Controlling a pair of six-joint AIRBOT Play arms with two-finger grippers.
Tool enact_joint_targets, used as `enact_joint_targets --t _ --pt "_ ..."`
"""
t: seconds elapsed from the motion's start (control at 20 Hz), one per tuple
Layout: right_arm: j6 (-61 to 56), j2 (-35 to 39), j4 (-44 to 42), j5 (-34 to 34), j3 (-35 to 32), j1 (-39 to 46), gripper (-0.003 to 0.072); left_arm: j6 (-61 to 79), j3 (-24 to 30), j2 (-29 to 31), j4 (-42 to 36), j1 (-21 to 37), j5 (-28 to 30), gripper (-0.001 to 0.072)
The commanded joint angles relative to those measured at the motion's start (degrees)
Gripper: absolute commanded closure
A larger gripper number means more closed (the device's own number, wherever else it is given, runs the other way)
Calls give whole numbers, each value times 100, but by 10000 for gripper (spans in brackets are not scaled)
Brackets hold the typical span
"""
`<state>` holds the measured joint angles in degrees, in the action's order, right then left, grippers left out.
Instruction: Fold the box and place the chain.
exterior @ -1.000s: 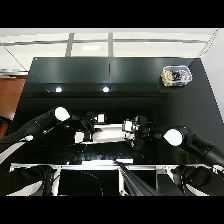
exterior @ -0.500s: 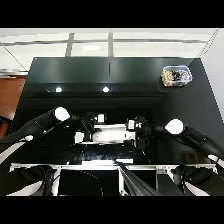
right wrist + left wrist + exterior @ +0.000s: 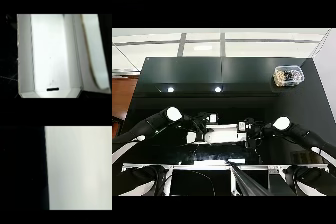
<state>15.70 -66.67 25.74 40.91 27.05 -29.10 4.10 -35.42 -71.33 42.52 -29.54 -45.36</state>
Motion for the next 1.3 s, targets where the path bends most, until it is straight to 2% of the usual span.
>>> enact_joint_targets --t 0.0,0.35,0.55,1.05,1.25 --pt "85 -155 -17 -63 4 -7 -15 0 2 4 0 -2 11 680" --pt "11 -166 0 -136 9 -28 -14 0 2 4 0 -2 11 680" --pt "-245 -192 372 -413 9 -330 -14 0 2 4 0 -2 11 680" --pt "-415 -251 479 -402 72 -339 -14 0 2 4 2 -2 11 680" --pt "-415 -251 479 -402 72 -339 24 0 2 4 2 -2 13 680"
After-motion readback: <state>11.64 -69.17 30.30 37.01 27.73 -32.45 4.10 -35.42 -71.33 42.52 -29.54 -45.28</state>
